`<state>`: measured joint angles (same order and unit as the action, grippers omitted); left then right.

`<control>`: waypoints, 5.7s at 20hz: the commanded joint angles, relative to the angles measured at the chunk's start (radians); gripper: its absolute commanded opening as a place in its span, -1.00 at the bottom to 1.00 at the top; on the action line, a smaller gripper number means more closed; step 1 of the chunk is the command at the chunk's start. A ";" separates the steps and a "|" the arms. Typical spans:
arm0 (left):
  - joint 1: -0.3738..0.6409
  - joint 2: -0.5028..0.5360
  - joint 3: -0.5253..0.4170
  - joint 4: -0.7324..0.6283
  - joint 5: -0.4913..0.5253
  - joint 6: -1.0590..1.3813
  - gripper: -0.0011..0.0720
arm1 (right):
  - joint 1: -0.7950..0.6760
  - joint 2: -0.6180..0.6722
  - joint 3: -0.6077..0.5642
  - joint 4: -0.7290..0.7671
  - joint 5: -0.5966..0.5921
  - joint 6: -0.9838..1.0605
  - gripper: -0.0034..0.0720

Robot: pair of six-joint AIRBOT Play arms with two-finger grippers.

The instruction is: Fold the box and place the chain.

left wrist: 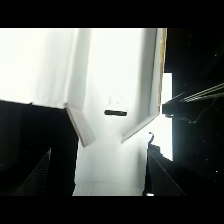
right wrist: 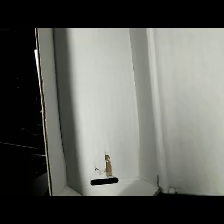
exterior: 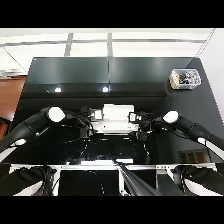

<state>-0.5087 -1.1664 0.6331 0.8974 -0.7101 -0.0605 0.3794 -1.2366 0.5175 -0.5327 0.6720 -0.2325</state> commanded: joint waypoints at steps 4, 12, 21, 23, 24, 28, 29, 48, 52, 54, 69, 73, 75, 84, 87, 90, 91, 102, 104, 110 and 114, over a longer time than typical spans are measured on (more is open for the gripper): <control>-0.033 -0.039 -0.003 -0.073 0.052 -0.051 0.54 | 0.001 0.000 0.000 0.000 0.000 0.000 -0.73; -0.033 -0.065 -0.003 -0.233 0.037 -0.047 -0.22 | 0.001 0.000 0.000 0.000 0.001 0.000 -0.73; -0.035 -0.121 -0.003 -0.384 0.018 -0.005 -0.24 | 0.001 0.000 0.000 0.000 0.000 0.000 -0.73; -0.035 -0.128 -0.003 -0.382 0.019 0.017 -0.63 | 0.001 0.000 0.000 0.000 0.000 0.000 -0.73; -0.035 -0.129 -0.003 -0.382 0.020 0.034 -0.63 | 0.001 0.000 0.000 0.000 0.001 0.000 -0.73; -0.035 -0.129 -0.003 -0.372 0.027 0.036 -0.04 | 0.001 0.000 0.000 0.000 0.001 0.000 -0.73; -0.035 -0.129 -0.003 -0.357 0.025 0.035 -0.08 | 0.001 0.000 0.000 0.000 0.000 0.000 -0.73; 0.325 0.184 0.022 0.309 -0.222 -0.985 -0.89 | 0.001 0.000 0.000 0.000 0.000 0.000 -0.73; 0.545 0.122 -0.035 0.130 -0.280 -1.337 -0.89 | 0.001 0.000 0.000 0.000 0.000 0.000 -0.74; 0.594 0.039 -0.075 -0.092 -0.350 -1.109 -0.89 | 0.001 0.000 0.000 0.000 0.001 0.000 -0.73; 0.327 -0.254 0.039 -0.356 -0.368 -0.832 -0.26 | 0.001 0.000 0.000 0.000 0.000 0.000 -0.74; 0.329 -0.254 0.102 -0.360 -0.404 -0.833 0.95 | 0.001 0.000 0.000 0.000 0.000 0.000 -0.73; 0.328 -0.254 0.121 -0.377 -0.447 -0.833 0.95 | 0.001 0.000 0.000 0.000 0.000 0.000 -0.73; 0.279 -0.254 0.129 -0.406 -0.542 -0.833 0.45 | 0.001 0.000 0.000 0.000 0.001 0.000 -0.74; 0.240 -0.254 0.129 -0.404 -0.494 -0.883 0.45 | 0.001 0.000 0.000 0.000 0.001 0.000 -0.73; 0.207 -0.254 0.151 -0.402 -0.462 -0.916 0.45 | 0.001 0.000 0.000 0.000 0.001 0.000 -0.73; 0.192 -0.254 0.167 -0.399 -0.457 -0.923 0.45 | 0.001 0.000 0.000 0.000 0.000 0.000 -0.73; 0.036 -0.254 0.365 -0.042 -0.391 -1.390 0.45 | 0.001 0.000 0.000 0.000 0.000 0.000 -0.73; 0.022 -0.254 0.367 -0.031 -0.394 -1.431 0.39 | 0.001 0.000 0.000 0.000 0.000 0.000 -0.73; -0.026 -0.254 0.368 0.077 -0.368 -1.587 0.39 | 0.001 0.000 0.000 0.000 0.000 0.000 -0.73; -0.060 -0.254 0.368 0.097 -0.330 -1.617 0.39 | 0.001 0.000 0.000 0.000 0.000 0.000 -0.73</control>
<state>-0.5461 -1.4200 0.9997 0.9615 -1.0714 -1.6306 0.3794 -1.2362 0.5175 -0.5327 0.6724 -0.2325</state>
